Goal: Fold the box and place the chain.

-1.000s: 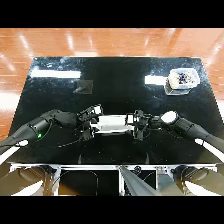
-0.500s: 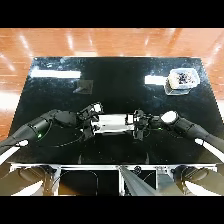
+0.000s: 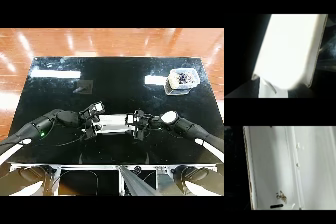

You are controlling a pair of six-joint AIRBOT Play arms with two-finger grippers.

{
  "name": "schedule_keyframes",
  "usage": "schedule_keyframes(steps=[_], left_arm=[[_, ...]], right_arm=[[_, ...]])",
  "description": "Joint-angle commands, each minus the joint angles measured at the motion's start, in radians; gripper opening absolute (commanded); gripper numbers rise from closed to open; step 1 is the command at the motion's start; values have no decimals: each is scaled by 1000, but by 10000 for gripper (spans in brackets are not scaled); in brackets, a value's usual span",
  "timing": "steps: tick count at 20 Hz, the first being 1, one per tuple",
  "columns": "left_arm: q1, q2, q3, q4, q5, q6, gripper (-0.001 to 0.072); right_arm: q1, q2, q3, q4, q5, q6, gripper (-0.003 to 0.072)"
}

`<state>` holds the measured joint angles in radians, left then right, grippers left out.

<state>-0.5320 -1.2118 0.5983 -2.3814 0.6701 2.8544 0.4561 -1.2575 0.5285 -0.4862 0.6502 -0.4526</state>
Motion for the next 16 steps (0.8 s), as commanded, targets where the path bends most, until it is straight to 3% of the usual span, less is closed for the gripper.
schedule_keyframes(steps=[1, 7, 16], left_arm=[[-1, -17, 31, -11, 6, 2, 427], [1, -18, 35, 9, 63, 1, 437], [-1, -39, 35, -17, 50, 2, 437]], right_arm=[[1, 0, 0, 3, -1, 1, 556], [1, 0, 0, 3, -1, 1, 556], [1, 0, 0, 3, -1, 1, 556]])
